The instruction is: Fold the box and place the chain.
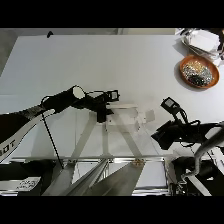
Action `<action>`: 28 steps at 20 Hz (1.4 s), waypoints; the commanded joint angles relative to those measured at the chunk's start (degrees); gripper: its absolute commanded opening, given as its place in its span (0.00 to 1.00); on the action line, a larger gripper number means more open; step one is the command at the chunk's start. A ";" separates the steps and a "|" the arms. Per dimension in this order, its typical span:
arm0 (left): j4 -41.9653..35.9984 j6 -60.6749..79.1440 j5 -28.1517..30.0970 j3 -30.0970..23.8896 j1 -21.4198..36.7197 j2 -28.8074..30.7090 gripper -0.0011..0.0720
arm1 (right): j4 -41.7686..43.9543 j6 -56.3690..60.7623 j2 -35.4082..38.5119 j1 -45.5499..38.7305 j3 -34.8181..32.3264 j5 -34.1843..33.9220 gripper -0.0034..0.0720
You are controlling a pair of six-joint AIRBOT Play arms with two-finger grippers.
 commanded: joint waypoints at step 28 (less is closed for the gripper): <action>0.00 0.02 0.00 -0.02 -0.04 -0.02 0.03 | 8.61 -53.00 -25.31 13.31 -1.75 -34.71 0.96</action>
